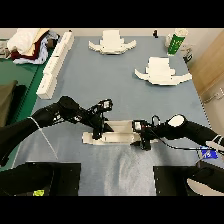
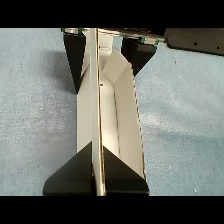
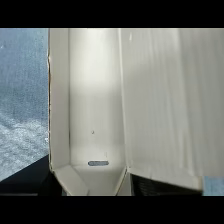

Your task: Fold the box.

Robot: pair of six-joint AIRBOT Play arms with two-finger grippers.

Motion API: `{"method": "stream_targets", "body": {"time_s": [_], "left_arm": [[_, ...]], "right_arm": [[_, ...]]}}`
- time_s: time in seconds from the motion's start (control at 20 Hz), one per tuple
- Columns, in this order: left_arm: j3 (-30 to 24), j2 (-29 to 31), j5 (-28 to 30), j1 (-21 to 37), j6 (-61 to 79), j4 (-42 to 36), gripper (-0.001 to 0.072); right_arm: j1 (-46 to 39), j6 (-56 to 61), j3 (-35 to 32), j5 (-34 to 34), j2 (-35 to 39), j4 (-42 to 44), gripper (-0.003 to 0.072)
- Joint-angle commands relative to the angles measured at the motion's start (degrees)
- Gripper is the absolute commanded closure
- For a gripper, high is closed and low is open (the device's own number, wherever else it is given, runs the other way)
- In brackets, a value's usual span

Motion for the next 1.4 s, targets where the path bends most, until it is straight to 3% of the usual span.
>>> {"method": "stream_targets", "body": {"time_s": [0.0, 0.9, 0.95, 1.0, 1.05, 1.25, 1.35], "left_arm": [[0.0, 0.0, 0.0, 0.0, 0.0, 0.0, 0.0694], [0.0, 0.0, -0.1, 0.1, 0.0, -0.5, 0.0691], [0.0, 0.0, 0.1, 0.1, 0.0, -0.3, 0.0632], [0.0, 0.0, 0.5, 0.1, -0.2, -0.4, 0.0400], [0.0, 0.0, 0.6, 0.1, -1.4, -0.4, 0.0337], [0.0, 2.1, 0.6, 0.9, -11.0, 2.6, 0.0335], [0.1, 6.0, -0.1, 2.8, -23.9, 11.2, 0.0334]], "right_arm": [[0.0, 0.0, 0.0, -1.1, 0.0, 0.0, 0.0244], [0.0, 0.0, 0.0, -1.1, 0.0, 0.0, 0.0244], [0.0, 0.0, 0.0, -1.1, 0.0, 0.0, 0.0244], [0.0, 0.0, 0.0, -1.1, 0.0, 0.0, 0.0244], [0.0, 0.0, 0.0, -1.1, 0.0, 0.0, 0.0244], [0.0, 0.0, 0.0, -1.1, 0.0, 0.0, 0.0244], [0.0, 0.0, 0.0, -1.1, 0.0, 0.0, 0.0244]]}}
